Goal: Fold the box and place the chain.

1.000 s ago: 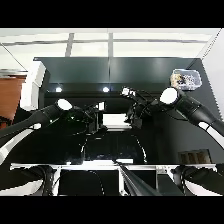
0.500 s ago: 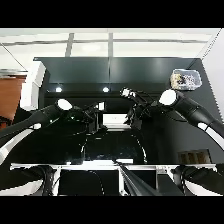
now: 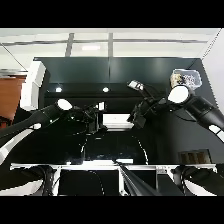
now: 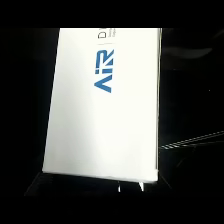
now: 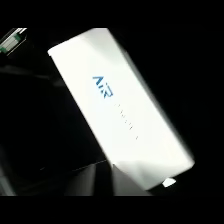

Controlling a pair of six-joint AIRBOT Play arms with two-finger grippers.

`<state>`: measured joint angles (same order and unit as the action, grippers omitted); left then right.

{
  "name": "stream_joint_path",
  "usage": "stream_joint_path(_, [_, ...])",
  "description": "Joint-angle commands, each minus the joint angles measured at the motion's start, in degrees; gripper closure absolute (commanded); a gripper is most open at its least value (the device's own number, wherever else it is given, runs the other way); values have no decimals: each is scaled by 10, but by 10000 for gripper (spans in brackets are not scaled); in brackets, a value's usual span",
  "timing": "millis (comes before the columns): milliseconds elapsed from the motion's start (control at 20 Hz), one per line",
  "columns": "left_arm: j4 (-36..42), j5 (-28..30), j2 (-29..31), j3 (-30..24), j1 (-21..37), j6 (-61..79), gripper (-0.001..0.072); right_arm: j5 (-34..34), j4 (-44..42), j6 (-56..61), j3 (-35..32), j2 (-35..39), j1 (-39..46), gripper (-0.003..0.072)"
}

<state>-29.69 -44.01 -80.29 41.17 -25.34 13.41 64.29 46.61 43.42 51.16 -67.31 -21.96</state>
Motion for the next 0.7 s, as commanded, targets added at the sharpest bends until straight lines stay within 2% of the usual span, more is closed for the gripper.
stream_joint_path(0, [0, 0, 0, 1, 0, 1, 415, 127, -43, 77, -25, 15, 27, 667])
stream_joint_path(100, [0, 0, 0, 0, 0, 1, 415, 109, -151, 19, -70, 15, 34, 666])
stream_joint_path(200, [0, 0, 0, 1, 0, 1, 415, 6, -254, 13, -106, 14, 32, 666])
stream_joint_path(300, [0, 0, 0, 0, 0, 1, 415, -99, -304, 52, -128, 10, 32, 666])
stream_joint_path(400, [0, 0, 0, 1, 0, 1, 415, -149, -299, 92, -130, -1, 33, 666])
stream_joint_path(500, [0, 0, 0, 1, 0, 1, 415, -154, -290, 96, -130, -14, 32, 666])
stream_joint_path(650, [0, 0, 0, 1, 0, 1, 415, -155, -234, 144, -130, -32, 28, 666])
